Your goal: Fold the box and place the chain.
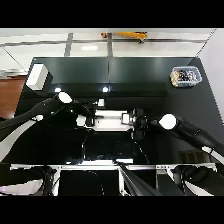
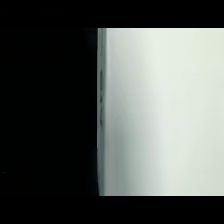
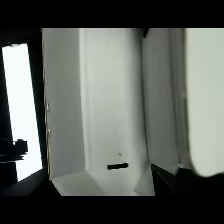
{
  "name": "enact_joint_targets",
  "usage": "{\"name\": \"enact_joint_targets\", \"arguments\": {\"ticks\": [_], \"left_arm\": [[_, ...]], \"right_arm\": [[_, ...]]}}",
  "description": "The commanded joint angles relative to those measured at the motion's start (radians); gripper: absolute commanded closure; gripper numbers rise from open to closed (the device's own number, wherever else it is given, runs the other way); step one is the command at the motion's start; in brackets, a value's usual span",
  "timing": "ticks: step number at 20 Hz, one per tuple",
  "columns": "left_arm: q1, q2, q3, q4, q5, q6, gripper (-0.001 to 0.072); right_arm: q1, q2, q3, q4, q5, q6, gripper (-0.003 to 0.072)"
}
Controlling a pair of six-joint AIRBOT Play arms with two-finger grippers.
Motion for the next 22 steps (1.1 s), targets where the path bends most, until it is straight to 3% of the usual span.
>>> {"name": "enact_joint_targets", "arguments": {"ticks": [1,9,13,22], "left_arm": [[-0.001,-0.001,0.001,-0.003,-0.016,0.002,0.0683],[-0.002,-0.001,0.001,-0.004,-0.017,0.002,0.0683],[-0.002,-0.001,0.001,-0.004,-0.017,-0.017,0.0683],[-0.002,-0.001,0.001,-0.003,-0.016,-0.024,0.0682]], "right_arm": [[-0.063,-0.001,0.042,-0.009,0.023,-0.033,-0.0011],[-0.082,-0.102,0.081,0.135,0.029,-0.250,-0.0011],[-0.139,-0.141,0.092,0.274,0.157,-0.327,-0.0011],[-0.141,-0.231,0.090,0.216,0.174,-0.354,-0.0010]]}}
